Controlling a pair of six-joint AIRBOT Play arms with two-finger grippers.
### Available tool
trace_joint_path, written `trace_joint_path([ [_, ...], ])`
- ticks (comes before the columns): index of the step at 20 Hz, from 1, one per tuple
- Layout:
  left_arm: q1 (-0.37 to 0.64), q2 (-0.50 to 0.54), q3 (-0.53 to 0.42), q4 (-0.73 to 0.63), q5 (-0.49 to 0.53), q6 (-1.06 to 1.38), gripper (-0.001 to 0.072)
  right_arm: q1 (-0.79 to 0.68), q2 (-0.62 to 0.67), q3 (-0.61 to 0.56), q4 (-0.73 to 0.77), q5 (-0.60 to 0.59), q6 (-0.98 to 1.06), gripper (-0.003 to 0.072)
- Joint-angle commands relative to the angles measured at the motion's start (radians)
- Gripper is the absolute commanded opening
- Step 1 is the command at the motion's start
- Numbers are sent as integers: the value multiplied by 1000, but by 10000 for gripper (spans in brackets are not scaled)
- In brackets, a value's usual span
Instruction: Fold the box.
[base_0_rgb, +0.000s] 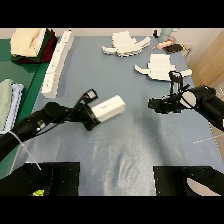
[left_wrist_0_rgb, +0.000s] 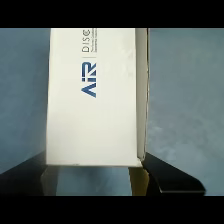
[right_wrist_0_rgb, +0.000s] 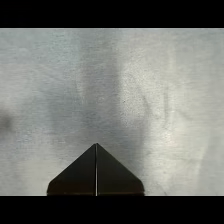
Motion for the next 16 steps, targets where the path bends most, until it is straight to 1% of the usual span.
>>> trace_joint_path([
  [1, 253, 130, 0, 331, -130, -400, 520, 0, -1, 2, -28, 2, 2, 2],
  [3, 420, 212, -2, 395, -232, -468, 520, 0, -1, 2, -39, 0, -6, 2],
  [6, 645, 320, -24, 399, -332, -506, 520, 0, -1, 2, -42, -24, -48, 2],
  [8, 750, 370, -64, 400, -366, -505, 521, 0, -1, 2, -44, -43, -55, 2],
  [9, 790, 386, -91, 400, -366, -505, 520, 0, -1, 2, -46, -49, -56, 2],
  [11, 841, 393, -141, 399, -345, -504, 520, 0, -1, 2, -46, -56, -64, 2],
  [12, 853, 392, -165, 399, -309, -503, 521, 0, -1, 2, -47, -58, -71, 2],
  [16, 851, 386, -195, 399, -94, -499, 520, 0, -1, 2, -46, -58, -71, 2],
])
